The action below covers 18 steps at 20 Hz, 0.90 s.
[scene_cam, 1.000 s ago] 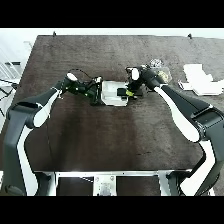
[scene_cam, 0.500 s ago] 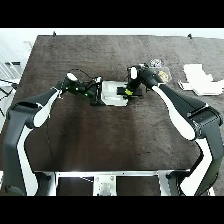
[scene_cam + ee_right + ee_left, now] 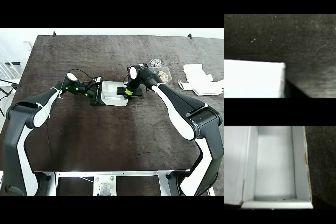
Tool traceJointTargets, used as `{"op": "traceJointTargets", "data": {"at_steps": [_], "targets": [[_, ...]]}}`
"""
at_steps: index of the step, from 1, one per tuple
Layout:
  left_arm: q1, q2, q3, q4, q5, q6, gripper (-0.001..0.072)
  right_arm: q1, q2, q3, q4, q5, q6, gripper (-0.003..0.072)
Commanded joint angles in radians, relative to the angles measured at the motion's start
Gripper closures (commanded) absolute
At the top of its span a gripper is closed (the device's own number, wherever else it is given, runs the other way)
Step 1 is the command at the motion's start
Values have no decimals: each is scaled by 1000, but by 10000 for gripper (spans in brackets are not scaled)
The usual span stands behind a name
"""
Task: Fold the box and place the chain.
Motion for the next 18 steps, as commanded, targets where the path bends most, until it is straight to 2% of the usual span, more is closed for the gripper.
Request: {"op": "traceJointTargets", "data": {"at_steps": [1,6,7,8,14,18], "targets": [[0,1,0,0,0,0,253,1,1,2,-5,0,2,346],[0,1,0,0,0,0,252,1,2,14,-5,2,-14,277],[0,1,0,0,0,0,252,1,7,18,-2,6,-19,224],[0,1,0,0,0,0,252,1,17,18,0,7,-37,214],[0,1,0,0,0,0,252,2,146,20,26,49,-140,211],[0,1,0,0,0,0,252,-3,280,20,2,102,-294,213]]}}
